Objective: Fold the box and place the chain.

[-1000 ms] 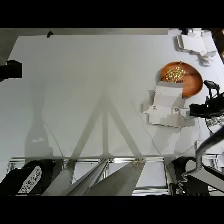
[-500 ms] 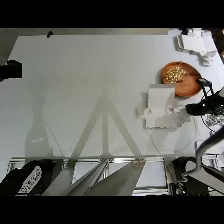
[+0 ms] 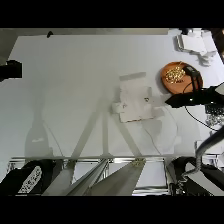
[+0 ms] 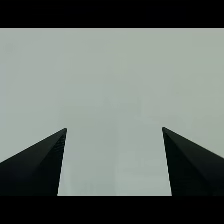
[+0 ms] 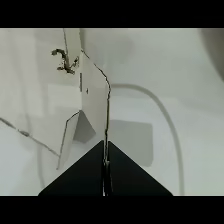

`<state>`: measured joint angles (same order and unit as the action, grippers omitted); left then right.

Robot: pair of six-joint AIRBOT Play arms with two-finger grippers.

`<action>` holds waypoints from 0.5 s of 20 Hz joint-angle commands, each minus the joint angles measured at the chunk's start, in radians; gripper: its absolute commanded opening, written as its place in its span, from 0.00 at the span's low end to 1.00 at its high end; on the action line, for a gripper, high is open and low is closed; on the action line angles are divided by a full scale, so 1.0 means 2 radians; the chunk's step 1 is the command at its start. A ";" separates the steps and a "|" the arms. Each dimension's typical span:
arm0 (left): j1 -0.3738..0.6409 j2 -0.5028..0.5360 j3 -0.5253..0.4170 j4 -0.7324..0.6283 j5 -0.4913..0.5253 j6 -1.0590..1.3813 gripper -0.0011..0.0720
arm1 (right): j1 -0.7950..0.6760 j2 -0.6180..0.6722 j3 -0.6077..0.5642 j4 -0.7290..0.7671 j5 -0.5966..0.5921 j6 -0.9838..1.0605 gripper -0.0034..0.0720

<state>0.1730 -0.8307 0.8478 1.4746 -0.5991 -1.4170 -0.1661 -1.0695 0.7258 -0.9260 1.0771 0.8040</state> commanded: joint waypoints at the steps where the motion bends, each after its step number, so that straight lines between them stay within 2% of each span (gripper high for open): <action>1: 0.000 0.000 0.000 0.000 0.000 0.000 0.91 | 0.064 0.004 -0.006 0.079 -0.047 -0.027 0.05; 5: 0.000 0.000 0.000 0.000 0.000 0.000 0.91 | 0.142 0.004 -0.007 0.088 -0.141 -0.041 0.05; 10: 0.000 0.000 0.000 0.000 0.000 0.000 0.91 | 0.183 0.007 -0.084 0.244 -0.274 -0.168 0.05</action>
<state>0.1730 -0.8307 0.8478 1.4746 -0.5995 -1.4170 0.1349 -1.0588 0.6350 -0.6254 0.7059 0.6262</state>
